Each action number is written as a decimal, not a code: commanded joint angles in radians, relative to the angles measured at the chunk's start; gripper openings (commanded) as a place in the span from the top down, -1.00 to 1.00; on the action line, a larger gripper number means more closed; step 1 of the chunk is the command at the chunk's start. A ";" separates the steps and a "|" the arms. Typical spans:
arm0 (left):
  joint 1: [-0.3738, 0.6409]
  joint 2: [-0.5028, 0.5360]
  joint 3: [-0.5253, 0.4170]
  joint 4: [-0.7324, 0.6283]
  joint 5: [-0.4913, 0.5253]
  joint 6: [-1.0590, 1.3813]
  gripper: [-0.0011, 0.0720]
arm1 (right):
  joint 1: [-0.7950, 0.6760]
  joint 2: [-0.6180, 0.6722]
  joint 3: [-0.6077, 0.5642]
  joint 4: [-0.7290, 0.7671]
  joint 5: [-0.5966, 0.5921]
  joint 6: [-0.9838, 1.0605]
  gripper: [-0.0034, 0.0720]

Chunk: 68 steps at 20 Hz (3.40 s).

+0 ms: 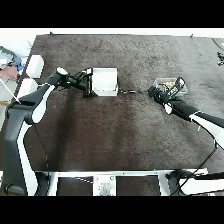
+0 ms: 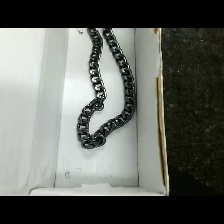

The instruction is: Fold the box and place the chain.

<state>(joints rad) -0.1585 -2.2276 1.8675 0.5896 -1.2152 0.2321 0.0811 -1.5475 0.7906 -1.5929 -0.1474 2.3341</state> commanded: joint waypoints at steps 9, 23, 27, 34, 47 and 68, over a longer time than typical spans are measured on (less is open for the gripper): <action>0.000 0.000 0.000 0.000 0.000 0.000 0.77 | 0.013 -0.038 0.078 0.049 -0.071 0.015 0.88; 0.000 0.000 0.000 0.000 0.001 0.000 0.77 | 0.389 0.241 0.272 -0.092 -0.171 0.015 0.89; 0.000 0.000 0.000 0.000 0.000 -0.001 0.77 | 0.435 0.145 0.369 -0.098 -0.169 0.016 0.89; 0.000 0.000 0.000 0.000 0.000 0.000 0.77 | 0.509 -0.029 0.450 -0.087 0.010 0.025 0.89; 0.000 0.000 0.000 0.000 0.002 0.000 0.77 | 0.377 0.240 0.181 -0.173 0.361 -0.026 -0.08; 0.000 0.000 0.000 0.000 0.001 0.000 0.77 | -0.011 -0.143 0.159 -0.056 -0.057 0.158 -0.02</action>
<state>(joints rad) -0.1585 -2.2276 1.8675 0.5896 -1.2148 0.2317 0.0738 -1.6321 0.8936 -1.6638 -0.1993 2.4870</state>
